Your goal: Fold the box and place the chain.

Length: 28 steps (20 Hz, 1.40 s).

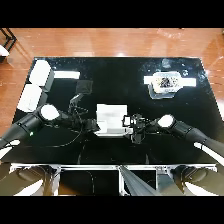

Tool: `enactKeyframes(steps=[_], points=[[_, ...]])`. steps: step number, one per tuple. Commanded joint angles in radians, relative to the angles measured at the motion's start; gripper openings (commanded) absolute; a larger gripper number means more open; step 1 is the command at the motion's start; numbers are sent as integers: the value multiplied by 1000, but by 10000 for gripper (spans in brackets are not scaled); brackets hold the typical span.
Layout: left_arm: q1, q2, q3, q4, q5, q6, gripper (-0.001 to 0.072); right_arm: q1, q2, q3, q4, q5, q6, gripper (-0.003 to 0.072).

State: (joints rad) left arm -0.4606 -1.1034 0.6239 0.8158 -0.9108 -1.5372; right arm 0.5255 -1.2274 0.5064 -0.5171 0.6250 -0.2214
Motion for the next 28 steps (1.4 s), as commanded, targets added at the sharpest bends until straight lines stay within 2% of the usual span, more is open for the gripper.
enactKeyframes(steps=[1, 4, 8, 12, 18, 23, 28], points=[[-48, 3, 11, 108, 44, -109, 445, 0, 0, 0, 0, 0, 0, 295], [-55, 1, 19, 147, 47, -142, 477, 0, 0, 0, 0, 0, 0, 295], [-66, -1, 19, 151, 60, -182, 477, 0, 0, 0, 0, 0, 0, 295], [-113, -2, 21, 229, 124, -302, 477, 0, 0, 0, 0, 0, 0, 295], [-163, -31, 21, 319, 135, -435, 477, 0, 0, 0, 0, 0, 0, 295], [-212, -32, 40, 467, 143, -589, 476, 0, 0, 0, 1, 0, 0, 295], [-283, -67, 109, 632, 128, -737, 476, 0, 0, 0, 1, 0, 0, 295]])
